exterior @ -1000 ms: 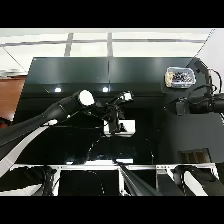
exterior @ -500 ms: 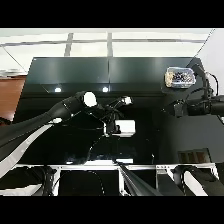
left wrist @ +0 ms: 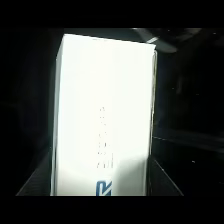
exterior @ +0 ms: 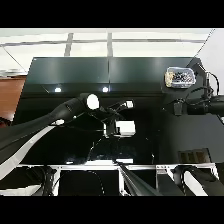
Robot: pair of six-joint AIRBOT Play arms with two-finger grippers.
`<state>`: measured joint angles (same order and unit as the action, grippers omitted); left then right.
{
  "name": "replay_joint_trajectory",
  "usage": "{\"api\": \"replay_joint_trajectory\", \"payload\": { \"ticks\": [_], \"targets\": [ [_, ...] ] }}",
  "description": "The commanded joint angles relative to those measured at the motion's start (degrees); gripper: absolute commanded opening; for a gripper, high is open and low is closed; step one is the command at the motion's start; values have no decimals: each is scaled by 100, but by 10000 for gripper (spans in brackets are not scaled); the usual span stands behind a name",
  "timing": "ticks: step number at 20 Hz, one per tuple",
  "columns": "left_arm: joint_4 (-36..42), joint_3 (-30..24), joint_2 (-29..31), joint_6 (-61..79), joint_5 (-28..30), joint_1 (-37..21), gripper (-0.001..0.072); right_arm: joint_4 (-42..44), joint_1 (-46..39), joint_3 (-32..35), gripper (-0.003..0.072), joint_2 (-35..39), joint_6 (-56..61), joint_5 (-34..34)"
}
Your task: Fold the box and place the chain.
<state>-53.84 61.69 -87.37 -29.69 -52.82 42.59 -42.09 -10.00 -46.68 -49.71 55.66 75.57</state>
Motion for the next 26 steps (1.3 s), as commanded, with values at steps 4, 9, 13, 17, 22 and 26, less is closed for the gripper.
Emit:
{"api": "replay_joint_trajectory", "payload": {
  "ticks": [4,9,13,17,22,26],
  "targets": [
    [-734,2,-293,13,728,516,695,66,0,2,16,0,24,-262],
    [-1928,129,-26,-1681,-212,109,229,138,0,2,16,0,4,-262],
    [-3263,133,546,-2549,-450,-1388,229,140,0,2,15,0,4,-433],
    [-3467,334,481,-3200,-214,-3880,242,155,11,2,15,0,46,-514],
    [-3263,1692,-697,-3499,90,-5949,243,155,422,2,16,-2,262,-686],
    [-3270,3484,-2009,-3499,50,-6151,247,151,745,2,15,-2,308,-1272]
  ]
}}
